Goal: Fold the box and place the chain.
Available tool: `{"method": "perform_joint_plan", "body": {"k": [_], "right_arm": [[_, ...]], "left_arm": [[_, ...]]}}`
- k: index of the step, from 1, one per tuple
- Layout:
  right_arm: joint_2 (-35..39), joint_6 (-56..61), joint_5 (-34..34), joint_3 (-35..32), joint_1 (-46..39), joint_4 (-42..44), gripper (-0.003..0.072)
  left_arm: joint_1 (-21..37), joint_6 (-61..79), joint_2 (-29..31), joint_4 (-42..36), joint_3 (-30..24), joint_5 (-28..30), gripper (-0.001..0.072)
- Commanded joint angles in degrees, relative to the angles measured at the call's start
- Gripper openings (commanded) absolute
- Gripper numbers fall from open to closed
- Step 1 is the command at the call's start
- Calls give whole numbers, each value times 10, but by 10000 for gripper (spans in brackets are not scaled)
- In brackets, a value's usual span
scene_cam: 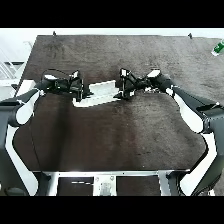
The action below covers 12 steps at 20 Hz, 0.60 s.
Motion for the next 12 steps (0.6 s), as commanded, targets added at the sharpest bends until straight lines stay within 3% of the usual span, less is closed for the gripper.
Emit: {"method": "perform_joint_plan", "body": {"k": [1, 12], "right_arm": [[-4, 53, 28, 5, 15, -55, 660], [-17, 42, 26, -12, 26, -44, 660]], "left_arm": [[0, 0, 0, 0, 0, 1, 24], [0, 0, 0, 0, 0, 2, 24]]}}
